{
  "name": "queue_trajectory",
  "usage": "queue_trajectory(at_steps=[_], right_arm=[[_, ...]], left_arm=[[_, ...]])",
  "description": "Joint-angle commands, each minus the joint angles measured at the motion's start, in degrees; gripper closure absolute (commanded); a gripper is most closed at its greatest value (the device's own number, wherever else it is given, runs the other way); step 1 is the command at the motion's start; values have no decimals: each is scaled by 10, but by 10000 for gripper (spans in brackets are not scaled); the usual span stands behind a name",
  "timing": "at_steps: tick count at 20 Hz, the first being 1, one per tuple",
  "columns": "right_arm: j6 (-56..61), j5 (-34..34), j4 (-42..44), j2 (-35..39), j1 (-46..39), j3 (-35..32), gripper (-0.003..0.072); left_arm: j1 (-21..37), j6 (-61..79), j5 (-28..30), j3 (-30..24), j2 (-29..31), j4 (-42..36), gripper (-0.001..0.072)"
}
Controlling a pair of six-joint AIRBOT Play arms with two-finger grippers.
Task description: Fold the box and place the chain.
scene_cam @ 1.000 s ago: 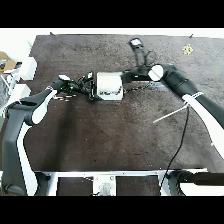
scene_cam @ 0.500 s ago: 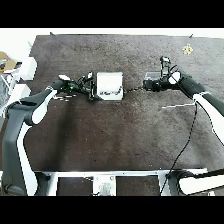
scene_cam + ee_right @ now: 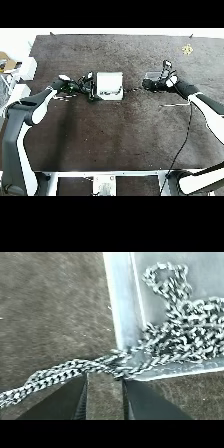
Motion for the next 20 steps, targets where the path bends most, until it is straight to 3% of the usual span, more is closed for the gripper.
queue_trajectory(at_steps=[1, 2, 4, 5, 10, 14, 20], right_arm=[[7, -9, 11, -14, 2, 0, 484], [7, -14, 11, -13, 4, 0, 548], [7, -17, 11, -10, 6, 0, 584], [7, -16, 11, -7, 7, 0, 682], [2, -3, 7, 21, 8, 0, 682], [-26, 19, 7, 95, 25, 0, 683], [-97, -73, 2, 247, 119, 35, 683]], left_arm=[[0, 0, 0, 0, 0, 0, 366], [0, 0, 0, 0, 0, 0, 366], [0, 0, 0, 0, 0, 0, 367], [0, 0, 0, 0, 0, 0, 366], [0, 0, 0, 0, 0, 0, 366], [0, 0, 0, 0, 0, 0, 367], [0, 0, 0, 0, 0, 0, 367]])
